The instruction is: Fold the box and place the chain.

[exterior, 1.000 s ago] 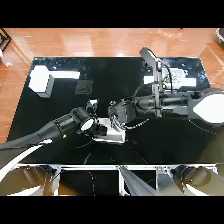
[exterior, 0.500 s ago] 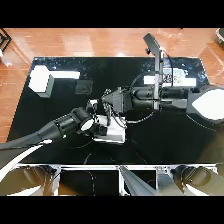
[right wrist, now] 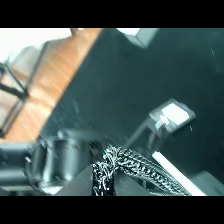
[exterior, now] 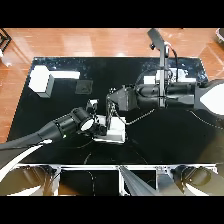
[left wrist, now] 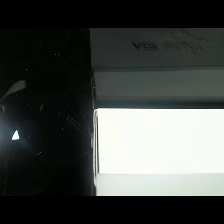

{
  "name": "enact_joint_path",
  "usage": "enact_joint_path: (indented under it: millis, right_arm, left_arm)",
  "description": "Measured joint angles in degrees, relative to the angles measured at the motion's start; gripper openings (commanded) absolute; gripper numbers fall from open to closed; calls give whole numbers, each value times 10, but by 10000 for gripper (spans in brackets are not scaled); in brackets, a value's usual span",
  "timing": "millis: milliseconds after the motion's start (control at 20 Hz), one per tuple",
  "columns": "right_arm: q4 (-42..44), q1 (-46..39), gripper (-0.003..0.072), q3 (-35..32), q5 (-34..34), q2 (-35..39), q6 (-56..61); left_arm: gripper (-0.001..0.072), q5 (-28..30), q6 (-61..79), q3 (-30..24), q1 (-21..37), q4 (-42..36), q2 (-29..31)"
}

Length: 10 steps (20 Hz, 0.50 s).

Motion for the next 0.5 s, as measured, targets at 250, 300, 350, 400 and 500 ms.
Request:
enact_joint_path:
  millis: [250,300,350,400,500]
  right_arm:
    - [-50,0,21,0,57,0,27]
    - [-52,2,22,-1,66,0,30]
    - [-55,4,21,-3,74,0,31]
    - [-56,8,22,-7,78,0,33]
    - [-56,17,22,-19,82,-1,35]
  left_arm:
    - [24,0,0,0,0,0,0]
    - [24,0,0,0,0,0,0]
    - [25,0,0,0,0,0,0]
    - [25,0,0,0,0,0,0]
    - [24,0,0,0,0,0,0]
